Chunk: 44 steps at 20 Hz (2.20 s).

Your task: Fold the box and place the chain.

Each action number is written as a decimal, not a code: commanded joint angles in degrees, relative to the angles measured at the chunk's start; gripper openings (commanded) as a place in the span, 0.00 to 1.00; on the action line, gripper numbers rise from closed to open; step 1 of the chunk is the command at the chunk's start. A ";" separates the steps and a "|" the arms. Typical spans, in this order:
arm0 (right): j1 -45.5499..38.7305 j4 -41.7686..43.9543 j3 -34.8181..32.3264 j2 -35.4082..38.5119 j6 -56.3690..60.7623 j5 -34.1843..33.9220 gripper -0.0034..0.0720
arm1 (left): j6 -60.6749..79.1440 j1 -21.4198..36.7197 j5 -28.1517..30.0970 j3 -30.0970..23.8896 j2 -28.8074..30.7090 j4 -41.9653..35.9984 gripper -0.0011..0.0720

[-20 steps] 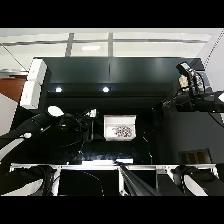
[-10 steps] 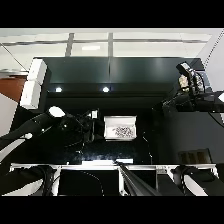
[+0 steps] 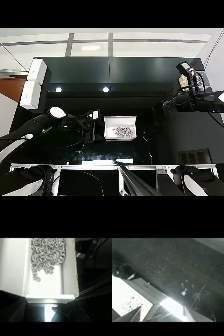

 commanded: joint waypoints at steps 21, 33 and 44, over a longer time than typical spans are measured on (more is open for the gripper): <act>0.28 0.04 -0.02 -0.04 2.03 -0.61 0.84 | -2.89 -3.54 5.16 0.26 -0.02 0.76 0.55; 19.21 1.97 -0.02 -12.41 6.19 -13.99 0.99 | -2.97 -3.54 5.49 0.26 -0.02 0.70 0.55; 18.82 2.95 -3.34 -12.35 -16.09 -3.54 0.99 | -2.97 -3.54 5.46 0.26 -0.02 0.70 0.56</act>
